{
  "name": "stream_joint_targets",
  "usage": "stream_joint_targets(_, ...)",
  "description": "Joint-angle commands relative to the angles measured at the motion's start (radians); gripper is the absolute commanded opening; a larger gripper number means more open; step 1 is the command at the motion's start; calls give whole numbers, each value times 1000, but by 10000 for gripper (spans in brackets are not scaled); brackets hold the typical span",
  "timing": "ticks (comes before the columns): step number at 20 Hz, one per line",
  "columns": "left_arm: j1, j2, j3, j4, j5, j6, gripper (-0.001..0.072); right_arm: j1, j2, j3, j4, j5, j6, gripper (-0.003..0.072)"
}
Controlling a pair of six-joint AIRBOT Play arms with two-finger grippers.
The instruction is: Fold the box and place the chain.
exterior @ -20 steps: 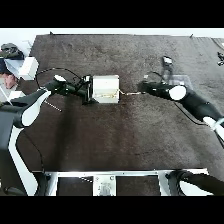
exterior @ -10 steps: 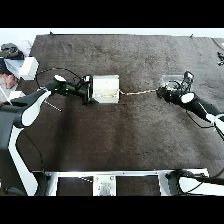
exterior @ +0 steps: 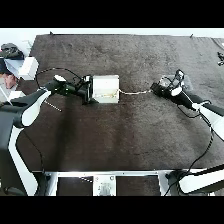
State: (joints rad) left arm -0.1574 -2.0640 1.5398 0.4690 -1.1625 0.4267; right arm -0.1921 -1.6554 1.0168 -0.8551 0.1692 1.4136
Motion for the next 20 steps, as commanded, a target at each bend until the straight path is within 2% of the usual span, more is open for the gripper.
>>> stream_joint_targets(1,0,0,0,0,0,0,347,26,43,16,1,26,-14,-13)
stream_joint_targets(5,0,0,0,0,0,0,347,163,258,16,0,14,-114,-14)
stream_joint_targets(8,0,0,0,0,0,0,347,303,418,16,-2,-53,-146,-13)
stream_joint_targets(11,0,0,0,0,0,0,347,431,500,17,-14,-168,-165,-14)
stream_joint_targets(15,0,0,0,0,0,0,347,562,478,96,-25,-185,-165,-15)
stream_joint_targets(20,0,0,0,0,0,0,347,671,366,181,-48,-184,-162,-15)
